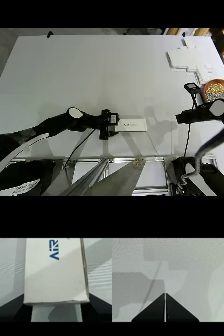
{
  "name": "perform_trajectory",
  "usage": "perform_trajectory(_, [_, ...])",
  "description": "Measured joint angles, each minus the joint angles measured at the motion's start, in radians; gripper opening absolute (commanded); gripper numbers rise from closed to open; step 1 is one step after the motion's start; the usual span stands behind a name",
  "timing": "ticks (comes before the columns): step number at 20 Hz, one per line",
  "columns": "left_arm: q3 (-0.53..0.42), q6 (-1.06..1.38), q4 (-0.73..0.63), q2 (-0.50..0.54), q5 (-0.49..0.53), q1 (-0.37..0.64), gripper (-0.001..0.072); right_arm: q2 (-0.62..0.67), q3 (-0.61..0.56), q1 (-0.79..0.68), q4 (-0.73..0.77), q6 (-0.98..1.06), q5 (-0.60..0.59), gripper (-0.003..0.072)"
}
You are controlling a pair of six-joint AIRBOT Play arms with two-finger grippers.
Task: Fold the box and place the chain.
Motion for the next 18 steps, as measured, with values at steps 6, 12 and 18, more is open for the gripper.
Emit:
perform_trajectory(6, [0.0, -0.198, 0.21, 0.27, 0.042, 0.212, 0.0201, 0.0, 0.0, 0.0, -0.002, 0.002, 0.001, 0.0018])
perform_trajectory(12, [-0.001, -0.577, 0.487, 0.501, 0.092, 0.572, 0.0203, 0.0, 0.0, 0.0, -0.002, 0.002, 0.001, 0.0018])
perform_trajectory(18, [-0.002, -1.089, 0.775, 0.507, 0.074, 0.838, 0.0209, 0.0, 0.0, 0.0, -0.001, 0.002, 0.001, 0.0018])
